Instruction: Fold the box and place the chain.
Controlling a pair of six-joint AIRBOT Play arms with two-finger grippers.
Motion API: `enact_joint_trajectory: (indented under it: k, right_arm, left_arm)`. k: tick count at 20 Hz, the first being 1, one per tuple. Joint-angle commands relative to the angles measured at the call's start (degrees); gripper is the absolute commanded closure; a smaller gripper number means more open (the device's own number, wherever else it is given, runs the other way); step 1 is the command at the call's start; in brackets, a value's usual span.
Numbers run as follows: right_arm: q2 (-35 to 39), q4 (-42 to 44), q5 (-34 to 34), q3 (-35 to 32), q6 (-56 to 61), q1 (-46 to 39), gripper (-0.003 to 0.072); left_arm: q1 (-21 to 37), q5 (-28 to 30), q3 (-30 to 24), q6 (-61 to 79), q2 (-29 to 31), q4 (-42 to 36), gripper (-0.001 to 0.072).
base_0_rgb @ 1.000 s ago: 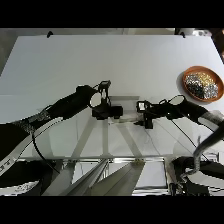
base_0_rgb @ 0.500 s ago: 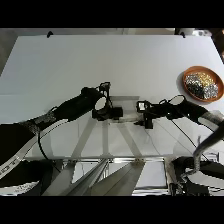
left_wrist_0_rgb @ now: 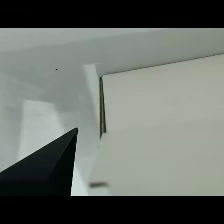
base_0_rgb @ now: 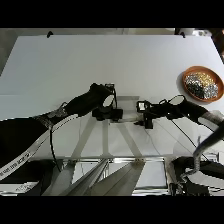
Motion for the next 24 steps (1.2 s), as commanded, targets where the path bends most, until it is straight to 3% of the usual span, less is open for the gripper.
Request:
enact_joint_trajectory:
  k: [1,5,9,13,14,15,24]
  right_arm:
    - [0.0,0.0,0.0,0.0,0.0,0.0,0.0363]
    - [0.0,0.0,0.0,0.0,0.0,0.0,0.0363]
    - [0.0,0.0,0.0,0.0,0.0,0.0,0.0363]
    - [0.0,0.0,0.0,0.0,0.0,0.0,0.0363]
    - [0.0,0.0,0.0,0.0,0.0,0.0,0.0363]
    - [0.0,0.0,0.0,0.0,0.0,0.0,0.0363]
    - [0.0,0.0,0.0,0.0,0.0,0.0,0.0363]
  left_arm:
    - [-0.1,-4.6,2.0,-1.1,-1.6,2.1,0.024]
    - [-0.5,-4.5,3.9,-1.1,-4.0,0.7,0.0246]
    - [-0.6,-2.5,3.9,-0.9,-4.0,0.7,0.0535]
    - [-0.6,-2.2,3.9,-0.7,-4.1,0.7,0.0562]
    - [-0.6,-2.3,3.9,-1.0,-4.3,0.5,0.061]
    - [-0.7,-2.3,3.9,-1.3,-4.4,0.3,0.0705]
    - [-0.7,-2.3,3.9,-3.2,-4.6,-0.9,0.0698]
